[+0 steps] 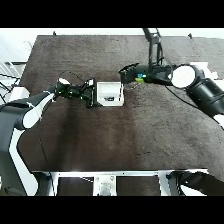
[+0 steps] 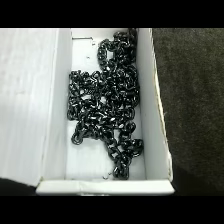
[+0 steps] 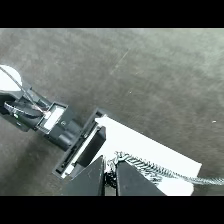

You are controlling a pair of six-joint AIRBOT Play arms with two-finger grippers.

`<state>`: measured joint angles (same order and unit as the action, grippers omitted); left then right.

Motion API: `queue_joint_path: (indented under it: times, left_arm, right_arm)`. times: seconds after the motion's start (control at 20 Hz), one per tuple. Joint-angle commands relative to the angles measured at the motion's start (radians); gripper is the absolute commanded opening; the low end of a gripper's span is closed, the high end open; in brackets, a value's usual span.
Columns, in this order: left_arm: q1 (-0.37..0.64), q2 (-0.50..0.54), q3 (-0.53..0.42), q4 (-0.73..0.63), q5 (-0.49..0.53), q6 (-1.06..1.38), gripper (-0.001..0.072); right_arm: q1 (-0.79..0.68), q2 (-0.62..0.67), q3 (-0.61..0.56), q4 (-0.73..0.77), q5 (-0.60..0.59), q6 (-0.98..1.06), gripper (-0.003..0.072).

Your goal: Fold the box and place the chain.

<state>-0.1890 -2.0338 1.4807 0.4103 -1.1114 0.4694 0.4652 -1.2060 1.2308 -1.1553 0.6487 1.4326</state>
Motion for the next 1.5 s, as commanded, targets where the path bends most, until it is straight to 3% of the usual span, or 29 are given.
queue_joint_path:
  times: [0.0, 0.2, 0.45, 0.5, 0.6, 0.8, 0.95, 1.05, 1.1, 1.15, 1.3, 1.45]
  left_arm:
    - [0.0, 0.0, 0.0, 0.0, 0.0, 0.0, 0.0515]
    - [0.0, 0.0, 0.0, 0.0, 0.0, 0.0, 0.0515]
    - [0.0, 0.0, 0.0, 0.0, 0.0, 0.0, 0.0515]
    - [0.0, 0.0, 0.0, 0.0, 0.0, 0.0, 0.0515]
    - [0.0, 0.0, 0.0, 0.0, 0.0, 0.0, 0.0515]
    - [0.0, 0.0, 0.0, 0.0, 0.0, 0.0, 0.0516]
    - [0.0, 0.0, 0.0, 0.0, 0.0, 0.0, 0.0516]
    - [0.0, 0.0, 0.0, 0.0, 0.0, 0.0, 0.0516]
    - [0.0, 0.0, 0.0, 0.0, 0.0, 0.0, 0.0515]
    - [0.0, 0.0, 0.0, 0.0, 0.001, 0.0, 0.0515]
    - [0.0, 0.0, 0.0, 0.0, 0.0, 0.0, 0.0515]
    - [0.0, 0.0, 0.0, 0.0, 0.0, 0.0, 0.0515]
  right_arm:
    - [0.046, -0.072, -0.018, 0.035, -0.104, 0.008, 0.0011]
    - [0.091, -0.229, -0.018, 0.061, -0.247, 0.008, 0.0011]
    - [0.105, -0.354, -0.018, 0.082, -0.255, 0.008, 0.0017]
    - [0.105, -0.35, -0.018, 0.082, -0.255, 0.007, 0.0092]
    - [0.099, -0.325, -0.018, 0.077, -0.248, -0.002, 0.0419]
    - [0.019, -0.228, -0.019, -0.059, -0.146, 0.008, 0.043]
    - [-0.113, -0.181, -0.039, -0.08, -0.138, 0.007, 0.0433]
    - [-0.228, -0.189, -0.071, -0.078, -0.142, 0.009, 0.0475]
    - [-0.288, -0.203, -0.09, -0.076, -0.153, 0.039, 0.0479]
    - [-0.338, -0.226, -0.103, -0.072, -0.179, 0.078, 0.0539]
    - [-0.416, -0.351, -0.098, 0.066, -0.295, 0.089, 0.054]
    - [-0.411, -0.5, -0.006, 0.091, -0.319, 0.078, 0.054]
